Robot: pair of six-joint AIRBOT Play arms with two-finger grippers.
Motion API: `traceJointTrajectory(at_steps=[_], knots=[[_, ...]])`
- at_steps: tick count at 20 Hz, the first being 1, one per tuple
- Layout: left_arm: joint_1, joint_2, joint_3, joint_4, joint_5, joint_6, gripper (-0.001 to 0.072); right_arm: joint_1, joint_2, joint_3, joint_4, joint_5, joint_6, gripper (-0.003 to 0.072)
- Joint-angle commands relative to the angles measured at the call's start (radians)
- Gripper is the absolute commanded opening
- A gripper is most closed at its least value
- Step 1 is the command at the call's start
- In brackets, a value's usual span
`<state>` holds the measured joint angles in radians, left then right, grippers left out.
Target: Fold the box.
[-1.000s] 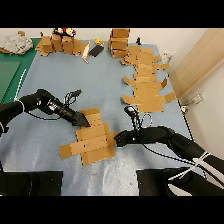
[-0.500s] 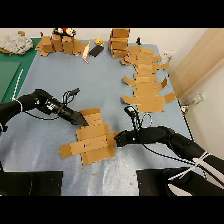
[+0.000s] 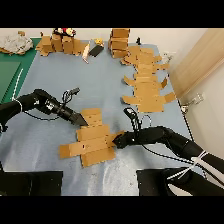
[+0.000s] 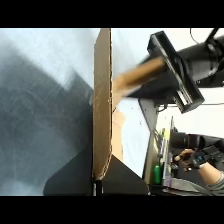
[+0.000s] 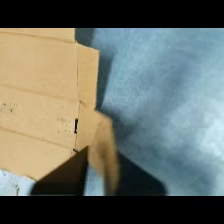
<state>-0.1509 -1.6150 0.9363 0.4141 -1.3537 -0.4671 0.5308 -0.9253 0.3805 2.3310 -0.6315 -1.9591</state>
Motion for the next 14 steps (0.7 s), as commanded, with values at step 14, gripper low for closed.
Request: traceJointTrajectory(at_steps=[14], knots=[[-0.217, 0.158, 0.028, -0.033, 0.315, 0.327, 0.0009, -0.319, 0.194, 0.313, -0.599, -0.354, 0.516, 0.0372]])
